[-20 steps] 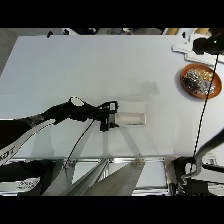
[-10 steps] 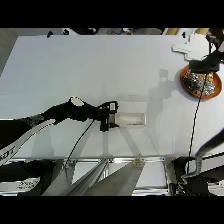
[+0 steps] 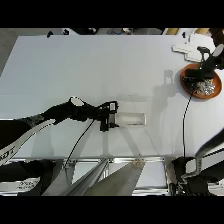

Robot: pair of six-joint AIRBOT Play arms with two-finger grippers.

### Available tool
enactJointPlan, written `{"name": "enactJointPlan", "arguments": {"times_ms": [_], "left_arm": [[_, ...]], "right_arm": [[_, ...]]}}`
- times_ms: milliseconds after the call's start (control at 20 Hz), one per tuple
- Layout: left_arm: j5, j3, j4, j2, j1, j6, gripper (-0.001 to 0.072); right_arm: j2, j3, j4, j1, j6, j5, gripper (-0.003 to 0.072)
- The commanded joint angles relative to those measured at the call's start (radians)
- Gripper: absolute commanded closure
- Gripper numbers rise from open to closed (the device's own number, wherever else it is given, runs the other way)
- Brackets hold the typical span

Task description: Fold the box and place the chain.

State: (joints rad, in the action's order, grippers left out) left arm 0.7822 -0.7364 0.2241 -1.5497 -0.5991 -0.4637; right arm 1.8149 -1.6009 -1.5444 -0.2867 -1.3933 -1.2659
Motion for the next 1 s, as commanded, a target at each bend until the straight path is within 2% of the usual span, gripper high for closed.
{"name": "enactJointPlan", "arguments": {"times_ms": [0, 650, 700, 750, 950], "left_arm": [[0.0, 0.0, 0.0, 0.0, 0.0, 0.0, 0.0626], [0.0, 0.0, 0.0, 0.0, 0.0, 0.0, 0.0626], [0.0, 0.0, 0.0, 0.0, 0.0, 0.0, 0.0626], [0.0, 0.0, 0.0, 0.0, 0.0, 0.0, 0.0626], [0.0, 0.0, 0.0, 0.0, 0.0, 0.0, 0.0626]], "right_arm": [[0.018, 0.0, 0.002, 0.0, 0.007, 0.003, 0.0531], [0.05, 0.0, -0.029, 0.0, 0.007, 0.027, 0.053], [0.053, 0.0, -0.03, 0.0, 0.007, 0.027, 0.0538], [0.051, 0.0, -0.03, 0.0, 0.008, 0.027, 0.0657], [0.006, 0.0, -0.035, 0.0, 0.008, 0.011, 0.0669]]}}
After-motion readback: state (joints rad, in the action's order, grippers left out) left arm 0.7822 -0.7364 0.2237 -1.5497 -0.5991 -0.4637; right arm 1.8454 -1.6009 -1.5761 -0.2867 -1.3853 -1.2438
